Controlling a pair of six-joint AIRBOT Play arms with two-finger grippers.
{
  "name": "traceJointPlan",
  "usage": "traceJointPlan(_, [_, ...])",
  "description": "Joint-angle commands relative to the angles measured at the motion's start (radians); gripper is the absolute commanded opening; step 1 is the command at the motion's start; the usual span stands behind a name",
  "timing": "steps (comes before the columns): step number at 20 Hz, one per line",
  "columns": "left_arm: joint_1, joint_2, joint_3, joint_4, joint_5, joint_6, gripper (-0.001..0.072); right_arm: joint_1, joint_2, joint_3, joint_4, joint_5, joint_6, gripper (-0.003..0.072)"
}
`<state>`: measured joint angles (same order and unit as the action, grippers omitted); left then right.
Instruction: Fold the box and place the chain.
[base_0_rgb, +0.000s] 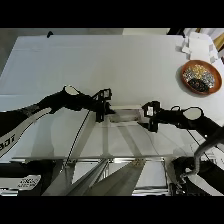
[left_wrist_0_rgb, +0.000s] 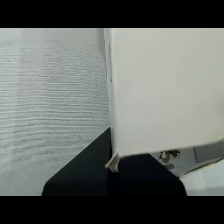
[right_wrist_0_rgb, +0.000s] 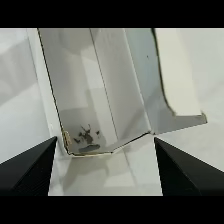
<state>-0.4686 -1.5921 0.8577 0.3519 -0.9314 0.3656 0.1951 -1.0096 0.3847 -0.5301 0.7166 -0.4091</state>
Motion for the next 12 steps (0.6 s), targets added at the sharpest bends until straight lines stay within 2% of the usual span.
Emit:
traceJointPlan(1, [0.000,0.000,0.000,0.000,0.000,0.000,0.0011,-0.029,-0.053,0.040,0.011,0.074,-0.011,0.0670])
traceJointPlan(12, [0.000,0.000,0.000,0.000,0.000,0.000,0.0011,-0.031,-0.135,0.048,0.024,0.111,-0.074,0.0680])
